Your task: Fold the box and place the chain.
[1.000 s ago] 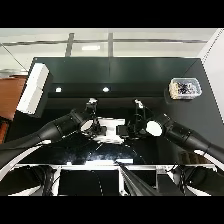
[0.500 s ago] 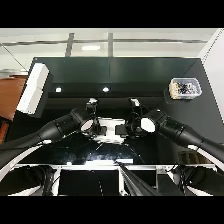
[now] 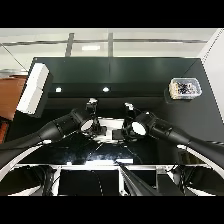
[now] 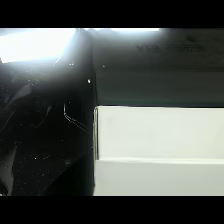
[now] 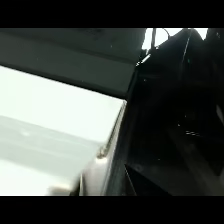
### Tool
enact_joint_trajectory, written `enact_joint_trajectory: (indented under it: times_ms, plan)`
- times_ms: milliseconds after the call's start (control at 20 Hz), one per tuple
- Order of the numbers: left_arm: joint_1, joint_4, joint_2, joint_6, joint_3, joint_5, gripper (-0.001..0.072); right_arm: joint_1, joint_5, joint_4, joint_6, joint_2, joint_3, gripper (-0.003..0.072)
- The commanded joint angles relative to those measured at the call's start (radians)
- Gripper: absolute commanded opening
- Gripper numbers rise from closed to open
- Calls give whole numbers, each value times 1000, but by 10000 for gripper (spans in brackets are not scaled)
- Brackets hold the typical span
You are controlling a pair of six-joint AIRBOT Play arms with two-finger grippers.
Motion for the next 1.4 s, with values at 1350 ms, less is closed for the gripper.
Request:
enact_joint_trajectory:
  times_ms: [1350]
  plan:
    - [0, 0, 0, 0, 0, 20, 29, 7, 76, -111, 193, -101, 109, 253]
